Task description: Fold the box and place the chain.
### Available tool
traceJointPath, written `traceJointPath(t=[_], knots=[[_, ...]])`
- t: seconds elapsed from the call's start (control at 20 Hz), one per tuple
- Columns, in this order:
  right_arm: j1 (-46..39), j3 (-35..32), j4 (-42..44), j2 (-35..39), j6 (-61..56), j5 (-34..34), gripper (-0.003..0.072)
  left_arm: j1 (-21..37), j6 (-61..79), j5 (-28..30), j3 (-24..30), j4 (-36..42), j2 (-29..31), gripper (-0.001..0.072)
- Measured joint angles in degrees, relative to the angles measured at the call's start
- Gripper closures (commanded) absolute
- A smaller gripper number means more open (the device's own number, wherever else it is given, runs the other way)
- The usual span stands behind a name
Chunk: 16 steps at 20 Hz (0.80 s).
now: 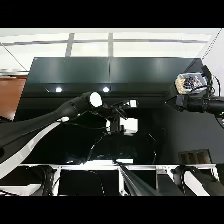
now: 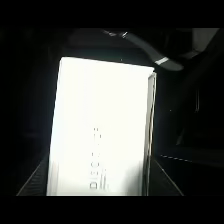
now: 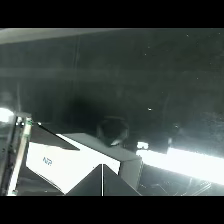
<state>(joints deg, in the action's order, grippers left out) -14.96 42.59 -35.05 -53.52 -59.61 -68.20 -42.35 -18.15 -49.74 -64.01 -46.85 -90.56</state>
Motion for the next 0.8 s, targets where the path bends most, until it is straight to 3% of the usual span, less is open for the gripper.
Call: traceJointPath(t=[0.15,0.2,0.3,0.35,0.6,0.8], knots=[[0.00,0.02,0.00,0.00,-0.02,0.11,0.0660,-2.10,0.70,3.37,0.00,-1.38,-0.68,0.0006],[0.00,0.02,0.00,0.00,-0.04,0.13,0.0660,-2.82,1.01,4.39,0.00,-2.43,-0.87,0.0073],[0.00,0.02,0.02,0.00,-0.07,0.15,0.0660,-3.89,1.07,5.20,-0.02,-5.20,-1.03,0.0405],[0.00,0.02,0.02,0.00,-0.07,0.15,0.0660,-4.17,0.20,5.33,-0.02,-6.71,-0.92,0.0487],[0.00,0.02,0.02,0.00,-0.28,0.31,0.0660,-0.79,-7.96,2.60,0.00,-14.12,2.12,0.0488],[0.00,0.02,0.02,0.00,-0.48,0.35,0.0660,10.86,-17.94,0.83,-0.15,-21.00,6.08,0.0487]])
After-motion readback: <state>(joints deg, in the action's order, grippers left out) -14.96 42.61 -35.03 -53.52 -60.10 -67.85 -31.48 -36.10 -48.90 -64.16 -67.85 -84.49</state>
